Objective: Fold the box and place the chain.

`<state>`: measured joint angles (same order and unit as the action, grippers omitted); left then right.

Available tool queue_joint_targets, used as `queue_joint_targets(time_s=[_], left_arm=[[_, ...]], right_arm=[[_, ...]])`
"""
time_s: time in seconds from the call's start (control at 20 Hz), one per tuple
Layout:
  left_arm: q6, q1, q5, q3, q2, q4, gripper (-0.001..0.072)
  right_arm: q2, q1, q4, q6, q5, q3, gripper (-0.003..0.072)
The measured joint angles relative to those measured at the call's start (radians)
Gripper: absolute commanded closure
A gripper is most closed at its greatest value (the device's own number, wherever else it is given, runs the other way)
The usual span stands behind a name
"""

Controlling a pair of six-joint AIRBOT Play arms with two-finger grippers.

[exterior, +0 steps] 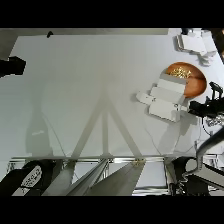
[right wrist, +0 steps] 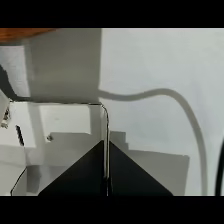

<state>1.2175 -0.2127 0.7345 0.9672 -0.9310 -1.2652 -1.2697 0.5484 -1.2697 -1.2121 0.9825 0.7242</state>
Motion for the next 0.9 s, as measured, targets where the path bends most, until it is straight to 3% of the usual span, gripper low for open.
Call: queue_joint_targets(time_s=[0.25,0.5,0.9], left_arm=[[0.000,0.000,0.000,0.000,0.000,0.000,0.0143],[0.000,0.000,0.000,0.000,0.000,0.000,0.0143],[0.000,0.000,0.000,0.000,0.000,0.000,0.0143]], right_arm=[[0.028,-0.010,0.135,0.219,0.085,0.000,0.0676],[0.080,-0.129,0.307,0.427,0.104,-0.006,0.0679],[0.171,-0.423,0.742,0.706,-0.110,-0.177,0.0679]])
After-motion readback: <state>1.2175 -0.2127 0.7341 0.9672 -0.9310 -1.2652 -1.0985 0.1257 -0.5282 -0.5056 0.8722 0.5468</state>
